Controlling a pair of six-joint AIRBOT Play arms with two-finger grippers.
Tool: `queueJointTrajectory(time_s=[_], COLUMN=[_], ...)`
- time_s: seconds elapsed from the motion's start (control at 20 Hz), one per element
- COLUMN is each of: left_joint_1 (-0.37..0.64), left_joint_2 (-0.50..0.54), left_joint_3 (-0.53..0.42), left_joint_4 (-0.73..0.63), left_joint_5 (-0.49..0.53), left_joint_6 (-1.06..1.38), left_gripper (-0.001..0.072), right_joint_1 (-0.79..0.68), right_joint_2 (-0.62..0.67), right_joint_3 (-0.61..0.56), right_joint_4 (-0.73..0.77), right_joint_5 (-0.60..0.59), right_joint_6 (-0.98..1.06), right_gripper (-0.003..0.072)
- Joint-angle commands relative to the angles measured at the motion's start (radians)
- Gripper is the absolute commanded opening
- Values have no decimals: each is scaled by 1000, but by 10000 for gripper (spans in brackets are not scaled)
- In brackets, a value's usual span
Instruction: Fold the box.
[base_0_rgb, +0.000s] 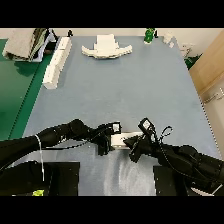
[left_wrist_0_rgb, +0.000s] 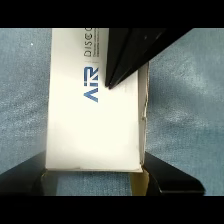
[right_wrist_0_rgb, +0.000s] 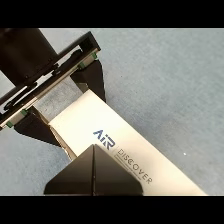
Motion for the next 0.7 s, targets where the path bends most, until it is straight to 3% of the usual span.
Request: queueJointTrajectory(time_s=[0.0,0.65], left_joint_1=[0,0], left_joint_2=[0,0], left_joint_3=[0,0], left_joint_4=[0,0], left_joint_5=[0,0], left_joint_6=[0,0], left_gripper=[467,466], right_joint_1=[0,0], right_joint_2=[-1,-16], right_joint_3=[-14,-14], right_joint_4=[-3,-3], right_joint_5=[4,14], right_joint_6=[4,4], right_gripper=[6,6])
